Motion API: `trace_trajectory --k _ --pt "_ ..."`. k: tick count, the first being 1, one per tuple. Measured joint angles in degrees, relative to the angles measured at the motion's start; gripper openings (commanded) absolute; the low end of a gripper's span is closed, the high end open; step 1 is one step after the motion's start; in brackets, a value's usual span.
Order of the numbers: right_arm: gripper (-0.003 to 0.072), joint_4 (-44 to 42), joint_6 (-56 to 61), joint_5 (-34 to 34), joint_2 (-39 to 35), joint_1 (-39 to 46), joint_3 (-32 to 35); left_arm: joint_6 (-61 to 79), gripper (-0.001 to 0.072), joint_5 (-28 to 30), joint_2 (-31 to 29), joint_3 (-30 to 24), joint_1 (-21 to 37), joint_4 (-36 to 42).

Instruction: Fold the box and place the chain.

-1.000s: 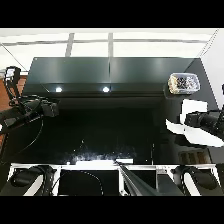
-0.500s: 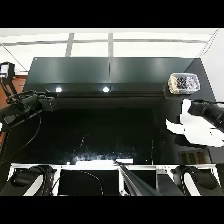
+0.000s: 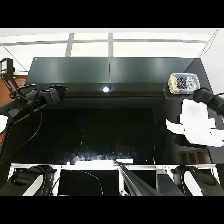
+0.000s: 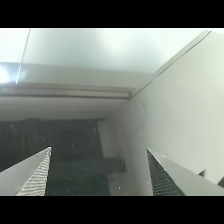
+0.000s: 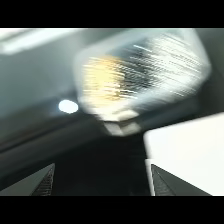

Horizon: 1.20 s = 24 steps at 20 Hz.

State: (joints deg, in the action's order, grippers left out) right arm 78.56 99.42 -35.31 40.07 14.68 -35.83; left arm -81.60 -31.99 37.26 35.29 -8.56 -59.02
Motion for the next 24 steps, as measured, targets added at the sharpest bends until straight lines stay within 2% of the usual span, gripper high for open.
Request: trace_trajectory --k 3,6,9,10,16,21,24 --pt "0.0719 2.82 3.13 -4.5 13.68 11.8 -10.05 0.13 0.0702 -0.04 0.92 0.0 0.04 0.7" --pt "0.0718 3.93 3.56 -15.91 25.81 24.35 -21.88 0.13 0.0702 -1.07 1.31 0.0 0.04 0.96" --pt "0.0713 1.73 -2.58 -24.98 33.46 35.1 -29.53 0.13 0.0702 -2.75 1.44 0.0 0.04 1.07" --pt "0.0685 0.37 -4.83 -26.91 35.39 38.47 -31.23 0.13 0.0702 -3.5 1.49 0.0 0.04 1.11" --pt "0.0685 -6.43 -17.16 -35.56 44.3 51.34 -35.1 0.15 0.0702 -6.29 1.49 0.0 0.04 1.2" --pt "0.0685 -15.23 -31.3 -44.68 51.06 54.42 -36.06 0.15 0.0702 -7.1 1.49 0.0 0.04 1.2" --pt "0.0685 -19.34 -36.41 -47.23 53.18 54.51 -36.22 0.13 0.0702 -7.65 1.49 0.0 0.04 1.2"
